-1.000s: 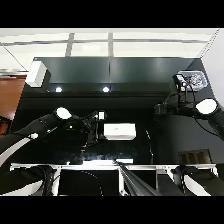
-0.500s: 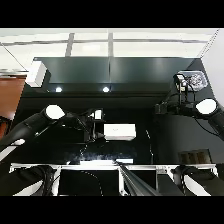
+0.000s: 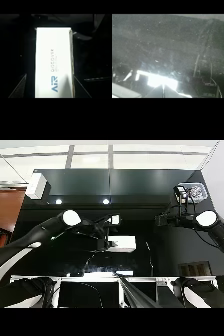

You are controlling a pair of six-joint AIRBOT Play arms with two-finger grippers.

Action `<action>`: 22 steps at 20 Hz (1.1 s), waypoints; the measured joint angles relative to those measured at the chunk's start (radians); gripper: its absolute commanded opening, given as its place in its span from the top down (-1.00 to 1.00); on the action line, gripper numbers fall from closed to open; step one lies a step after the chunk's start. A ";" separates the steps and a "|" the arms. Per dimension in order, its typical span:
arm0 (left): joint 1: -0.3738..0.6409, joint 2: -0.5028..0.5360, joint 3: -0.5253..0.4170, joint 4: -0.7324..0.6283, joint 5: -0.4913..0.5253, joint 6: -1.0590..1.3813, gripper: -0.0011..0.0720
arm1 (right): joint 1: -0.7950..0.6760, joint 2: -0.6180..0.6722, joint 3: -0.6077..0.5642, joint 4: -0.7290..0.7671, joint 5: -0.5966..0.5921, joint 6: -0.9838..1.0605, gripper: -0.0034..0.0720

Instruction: Fold the box and place the chain.

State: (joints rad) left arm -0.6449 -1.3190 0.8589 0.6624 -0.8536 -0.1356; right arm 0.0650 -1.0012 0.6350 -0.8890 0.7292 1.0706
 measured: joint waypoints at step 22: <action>-0.135 -0.123 0.077 0.109 0.019 -0.085 -0.97 | 0.000 0.000 0.000 0.001 0.003 0.000 0.90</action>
State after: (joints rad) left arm -0.7803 -1.4418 0.9363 0.7719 -0.8349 -0.2211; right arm 0.0650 -1.0008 0.6350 -0.8879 0.7326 1.0702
